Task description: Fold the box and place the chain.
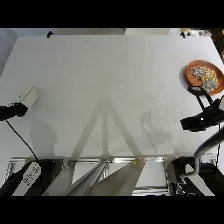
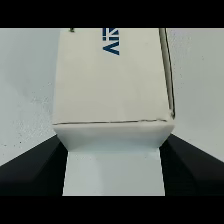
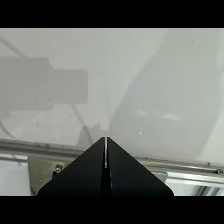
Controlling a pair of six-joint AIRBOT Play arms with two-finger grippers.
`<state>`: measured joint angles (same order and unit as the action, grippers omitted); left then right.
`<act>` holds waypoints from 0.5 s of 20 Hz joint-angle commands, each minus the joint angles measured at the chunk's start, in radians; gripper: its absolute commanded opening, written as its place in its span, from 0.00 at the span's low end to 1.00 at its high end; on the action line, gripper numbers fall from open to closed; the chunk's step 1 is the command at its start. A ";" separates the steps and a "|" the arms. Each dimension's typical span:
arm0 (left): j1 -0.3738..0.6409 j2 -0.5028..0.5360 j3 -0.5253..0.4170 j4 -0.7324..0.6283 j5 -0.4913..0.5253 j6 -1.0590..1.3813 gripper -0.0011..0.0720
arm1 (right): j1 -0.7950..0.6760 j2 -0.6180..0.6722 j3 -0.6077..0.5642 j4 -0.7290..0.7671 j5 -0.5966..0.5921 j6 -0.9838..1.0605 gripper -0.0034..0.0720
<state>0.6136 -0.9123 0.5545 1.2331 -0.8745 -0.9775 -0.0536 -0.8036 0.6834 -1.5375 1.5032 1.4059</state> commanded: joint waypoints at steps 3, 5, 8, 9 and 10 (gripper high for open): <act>0.011 0.002 -0.066 0.133 -0.182 -0.045 0.09 | 0.000 0.002 0.001 0.000 0.002 0.000 0.07; 0.011 0.020 -0.066 0.132 -0.188 -0.045 0.37 | 0.000 0.002 0.001 0.000 0.000 0.000 0.07; 0.011 0.075 -0.066 0.133 -0.192 -0.045 0.80 | 0.000 0.002 0.001 0.000 0.001 0.000 0.07; 0.011 0.098 -0.066 0.133 -0.192 -0.045 0.91 | 0.000 0.002 0.001 0.000 0.001 0.000 0.07; 0.010 0.125 -0.066 0.133 -0.191 -0.044 0.96 | 0.000 0.002 0.001 0.000 0.001 0.000 0.07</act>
